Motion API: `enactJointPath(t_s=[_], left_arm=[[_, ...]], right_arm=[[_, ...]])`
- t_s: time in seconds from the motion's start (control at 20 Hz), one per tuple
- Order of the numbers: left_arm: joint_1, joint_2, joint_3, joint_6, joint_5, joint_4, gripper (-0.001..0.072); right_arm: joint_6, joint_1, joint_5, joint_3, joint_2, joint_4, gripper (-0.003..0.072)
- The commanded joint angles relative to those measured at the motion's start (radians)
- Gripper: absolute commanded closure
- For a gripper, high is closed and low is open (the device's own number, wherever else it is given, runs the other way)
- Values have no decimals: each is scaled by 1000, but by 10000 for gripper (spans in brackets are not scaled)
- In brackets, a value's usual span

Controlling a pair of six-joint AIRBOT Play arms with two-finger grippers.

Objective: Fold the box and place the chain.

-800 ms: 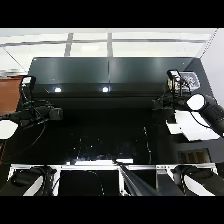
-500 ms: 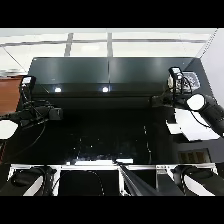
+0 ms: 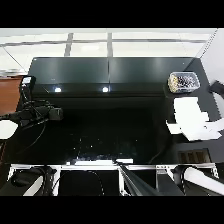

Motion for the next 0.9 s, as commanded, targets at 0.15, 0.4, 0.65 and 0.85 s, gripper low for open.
enactJointPath(t_s=[0.15, 0.4, 0.65, 0.85], left_arm=[[0, 1, 0, 0, 0, 0, 687], [0, 0, 0, 0, 0, 0, 687], [0, 1, 0, 0, 0, 0, 687], [0, 1, 0, 0, 0, 0, 687]], right_arm=[[-352, -389, 599, 259, -241, -10, -14], [-511, -373, 725, 279, -349, 120, 49], [-525, -352, 754, 279, -319, 21, 661], [-538, -341, 734, 263, -180, 248, 675]])
